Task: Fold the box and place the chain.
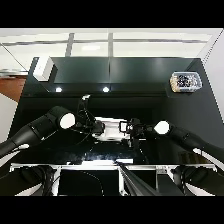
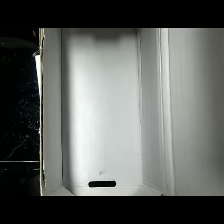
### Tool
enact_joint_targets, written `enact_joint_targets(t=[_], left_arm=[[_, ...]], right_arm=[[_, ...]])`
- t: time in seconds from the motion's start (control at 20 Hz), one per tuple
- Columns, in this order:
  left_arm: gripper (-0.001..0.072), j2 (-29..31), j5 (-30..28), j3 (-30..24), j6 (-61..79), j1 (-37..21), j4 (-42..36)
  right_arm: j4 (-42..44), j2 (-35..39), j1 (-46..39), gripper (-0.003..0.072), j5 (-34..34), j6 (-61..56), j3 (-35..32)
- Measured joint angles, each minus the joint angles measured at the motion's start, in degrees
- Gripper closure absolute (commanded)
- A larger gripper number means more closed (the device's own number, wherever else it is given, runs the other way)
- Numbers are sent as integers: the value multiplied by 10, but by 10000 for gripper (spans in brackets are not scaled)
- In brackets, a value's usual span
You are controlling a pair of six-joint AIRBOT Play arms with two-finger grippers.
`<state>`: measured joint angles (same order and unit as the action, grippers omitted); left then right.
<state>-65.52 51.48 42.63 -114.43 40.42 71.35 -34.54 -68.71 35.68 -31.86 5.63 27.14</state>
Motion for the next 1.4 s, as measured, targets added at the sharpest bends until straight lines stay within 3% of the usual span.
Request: enact_joint_targets(t=[0.05,0.25,0.35,0.8,0.85,1.4], left_arm=[[376,0,0,0,-2,1,0],[379,0,0,2,-30,17,24],[489,0,1,2,-62,30,51],[504,-22,14,5,-136,51,116],[537,-29,16,9,-140,52,118],[537,-127,78,101,-159,77,168]], right_arm=[[0,0,0,208,0,0,0],[0,0,0,209,0,0,0],[0,0,0,208,0,0,0],[0,0,0,208,0,0,0],[0,0,0,208,0,0,0],[0,0,0,208,2,0,0]])
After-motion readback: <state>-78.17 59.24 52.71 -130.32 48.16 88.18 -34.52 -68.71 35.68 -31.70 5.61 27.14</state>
